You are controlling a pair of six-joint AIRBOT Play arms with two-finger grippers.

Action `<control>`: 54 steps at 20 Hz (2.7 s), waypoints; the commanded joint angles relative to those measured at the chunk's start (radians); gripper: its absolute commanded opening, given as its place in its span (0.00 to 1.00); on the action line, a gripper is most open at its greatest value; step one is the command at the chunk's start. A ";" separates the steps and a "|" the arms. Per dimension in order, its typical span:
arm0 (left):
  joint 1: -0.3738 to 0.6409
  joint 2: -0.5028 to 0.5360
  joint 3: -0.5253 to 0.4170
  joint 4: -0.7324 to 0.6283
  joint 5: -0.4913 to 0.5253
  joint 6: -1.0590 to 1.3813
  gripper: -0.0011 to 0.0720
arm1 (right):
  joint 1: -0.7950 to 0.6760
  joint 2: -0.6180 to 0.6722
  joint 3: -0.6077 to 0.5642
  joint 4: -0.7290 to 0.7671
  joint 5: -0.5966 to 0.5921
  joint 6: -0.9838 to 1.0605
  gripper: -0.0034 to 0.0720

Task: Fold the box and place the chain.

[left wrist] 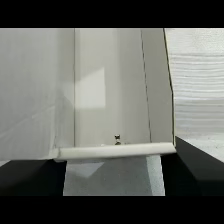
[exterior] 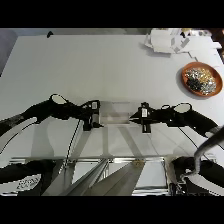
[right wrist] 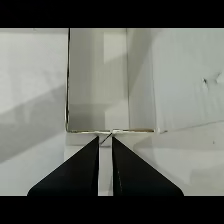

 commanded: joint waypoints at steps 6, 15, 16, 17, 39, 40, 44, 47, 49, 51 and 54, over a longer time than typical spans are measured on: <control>0.000 0.001 0.000 0.000 0.000 0.000 0.30 | 0.080 -0.087 0.000 0.102 -0.007 -0.067 0.22; 0.000 0.001 0.000 0.000 0.000 0.000 0.30 | 0.084 -0.096 0.000 0.148 -0.059 -0.077 0.59; 0.000 0.001 0.000 0.000 0.000 0.000 0.30 | 0.084 -0.096 0.000 0.148 -0.059 -0.077 0.59; 0.000 0.001 0.000 0.000 0.000 0.000 0.30 | 0.084 -0.096 0.000 0.148 -0.057 -0.076 0.59; 0.000 0.001 0.000 0.000 0.000 0.000 0.30 | -0.270 0.117 0.034 -0.491 0.076 1.696 0.07; 0.000 0.000 0.000 0.000 0.000 0.000 0.30 | -0.255 0.077 0.034 -0.471 0.073 1.688 0.07; 0.000 0.001 0.000 0.000 0.000 0.000 0.30 | -0.171 -0.061 0.034 -0.383 0.073 1.611 0.07; 0.000 0.001 0.000 0.000 0.000 0.000 0.30 | -0.131 -0.090 0.034 -0.328 0.066 1.542 0.07; 0.000 0.001 0.000 0.000 0.000 0.000 0.30 | -0.127 -0.087 0.034 -0.297 0.072 1.534 0.07; 0.000 0.001 0.000 0.000 0.000 0.000 0.30 | -0.127 -0.084 0.034 -0.280 0.078 1.519 0.07; 0.000 0.001 0.000 0.000 0.000 0.000 0.30 | -0.127 -0.020 0.035 -0.262 0.078 1.508 0.07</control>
